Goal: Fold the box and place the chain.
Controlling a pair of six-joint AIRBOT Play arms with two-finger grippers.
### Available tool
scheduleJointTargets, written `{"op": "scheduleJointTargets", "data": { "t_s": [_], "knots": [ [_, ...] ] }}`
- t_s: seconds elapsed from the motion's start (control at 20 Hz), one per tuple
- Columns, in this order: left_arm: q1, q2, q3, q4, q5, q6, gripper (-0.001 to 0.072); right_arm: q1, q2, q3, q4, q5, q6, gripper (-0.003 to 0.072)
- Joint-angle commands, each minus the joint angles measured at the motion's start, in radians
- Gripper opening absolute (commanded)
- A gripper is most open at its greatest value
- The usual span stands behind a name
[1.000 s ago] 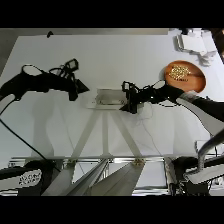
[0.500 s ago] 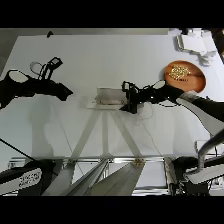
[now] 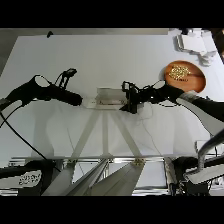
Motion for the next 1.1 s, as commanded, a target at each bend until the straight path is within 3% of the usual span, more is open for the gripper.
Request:
{"op": "scheduleJointTargets", "data": {
  "t_s": [0.0,0.35,0.55,0.75,1.05],
  "knots": [
    [-0.037,-0.024,0.0,-0.09,-0.033,0.031,0.0005,0.0,0.001,0.0,0.0,0.0,0.0,0.0457],
    [-0.037,0.04,0.0,-0.184,-0.03,0.051,0.0009,0.0,0.001,0.0,0.0,0.0,0.0,0.0457],
    [-0.005,0.06,0.0,-0.109,0.044,0.039,0.0007,0.0,0.001,0.0,0.0,0.0,0.0,0.0457],
    [0.004,0.05,0.0,0.109,0.064,-0.09,0.0006,0.0,0.001,0.0,0.0,0.0,0.0,0.0457],
    [-0.003,-0.005,-0.002,0.124,0.07,-0.118,0.0005,0.0,0.001,0.0,0.0,0.0,0.0,0.0457]
  ]
}}
